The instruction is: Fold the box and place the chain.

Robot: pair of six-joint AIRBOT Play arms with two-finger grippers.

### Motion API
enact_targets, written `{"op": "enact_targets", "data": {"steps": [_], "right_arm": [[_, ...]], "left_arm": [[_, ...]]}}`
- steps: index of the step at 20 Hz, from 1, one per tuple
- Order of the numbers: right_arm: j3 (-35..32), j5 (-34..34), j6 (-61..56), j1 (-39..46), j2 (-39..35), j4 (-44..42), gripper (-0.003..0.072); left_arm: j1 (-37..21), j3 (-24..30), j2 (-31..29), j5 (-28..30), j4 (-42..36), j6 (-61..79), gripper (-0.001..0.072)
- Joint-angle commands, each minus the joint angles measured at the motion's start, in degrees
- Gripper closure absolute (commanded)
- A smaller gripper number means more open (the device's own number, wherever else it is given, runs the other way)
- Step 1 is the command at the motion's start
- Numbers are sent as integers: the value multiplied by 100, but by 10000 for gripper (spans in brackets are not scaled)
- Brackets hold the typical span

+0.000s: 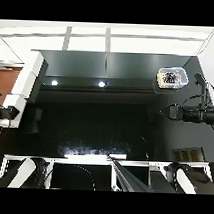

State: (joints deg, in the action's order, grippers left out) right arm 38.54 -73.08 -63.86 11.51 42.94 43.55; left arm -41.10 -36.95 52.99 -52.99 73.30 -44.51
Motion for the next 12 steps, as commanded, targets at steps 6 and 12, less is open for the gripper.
{"op": "enact_targets", "data": {"steps": [6, 12], "right_arm": [[-107, 26, -28, 4, 0, 4, 667], [-107, 98, -271, 2, 0, 2, 667]], "left_arm": [[63, -588, 1351, 568, -133, -70, 417], [656, -981, 2162, 1147, -133, -35, 417]]}}
